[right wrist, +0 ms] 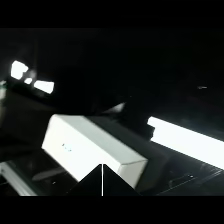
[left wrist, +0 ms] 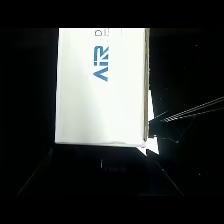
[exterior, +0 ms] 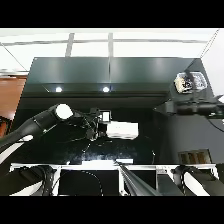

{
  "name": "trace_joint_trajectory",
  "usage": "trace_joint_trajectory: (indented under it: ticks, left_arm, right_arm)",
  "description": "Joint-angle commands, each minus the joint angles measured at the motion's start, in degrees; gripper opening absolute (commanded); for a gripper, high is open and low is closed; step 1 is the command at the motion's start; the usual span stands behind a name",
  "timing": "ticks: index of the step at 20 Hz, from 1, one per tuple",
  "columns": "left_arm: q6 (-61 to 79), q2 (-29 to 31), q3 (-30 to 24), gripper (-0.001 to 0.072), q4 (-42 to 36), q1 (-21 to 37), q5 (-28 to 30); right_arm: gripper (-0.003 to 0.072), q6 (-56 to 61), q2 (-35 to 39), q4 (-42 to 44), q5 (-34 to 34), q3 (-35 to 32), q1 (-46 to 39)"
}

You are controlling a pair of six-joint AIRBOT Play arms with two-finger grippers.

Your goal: Fold the box and place the chain.

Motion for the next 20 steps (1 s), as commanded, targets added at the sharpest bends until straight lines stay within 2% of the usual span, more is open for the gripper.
trace_joint_trajectory:
  ticks: [1, 4, 6, 8, 10, 14, 16, 20]
  left_arm:
    - [-4.8, 3.6, 1.6, 0.0717, 0.6, -1.6, -0.4]
    - [-7.8, 1.6, 5.9, 0.0713, -0.5, -7.0, 2.9]
    - [-13.1, -3.0, 9.6, 0.0713, -0.6, -10.1, 6.4]
    - [-20.2, -8.2, 13.6, 0.0714, -0.5, -11.9, 5.0]
    - [-20.6, -11.8, 16.0, 0.0714, -0.4, -12.6, 1.9]
    - [-24.7, -13.6, 16.9, 0.0713, 0.5, -12.3, -2.3]
    - [-25.5, -13.6, 16.9, 0.0713, 3.6, -12.3, -4.7]
    - [-25.7, -13.6, 16.9, 0.0714, 4.3, -12.3, -3.5]
  right_arm:
    - [0.0012, 0.5, 2.9, -4.0, 3.3, 0.5, -9.4]
    - [0.0012, 0.5, 2.9, -3.7, 1.2, 0.5, -10.0]
    - [0.0013, 0.5, 2.9, -3.8, 1.0, 0.5, -10.0]
    - [0.0013, 0.5, 2.9, -3.8, 1.7, 0.5, -10.0]
    - [0.0012, 0.5, 2.9, -3.9, 2.8, 0.3, -10.0]
    - [0.0013, 0.5, 2.9, -4.1, 2.1, -0.6, -10.0]
    - [0.0013, 0.5, 2.9, -4.4, 1.6, -0.7, -10.0]
    - [0.0013, 0.5, 2.9, -4.4, 1.4, -0.7, -10.0]
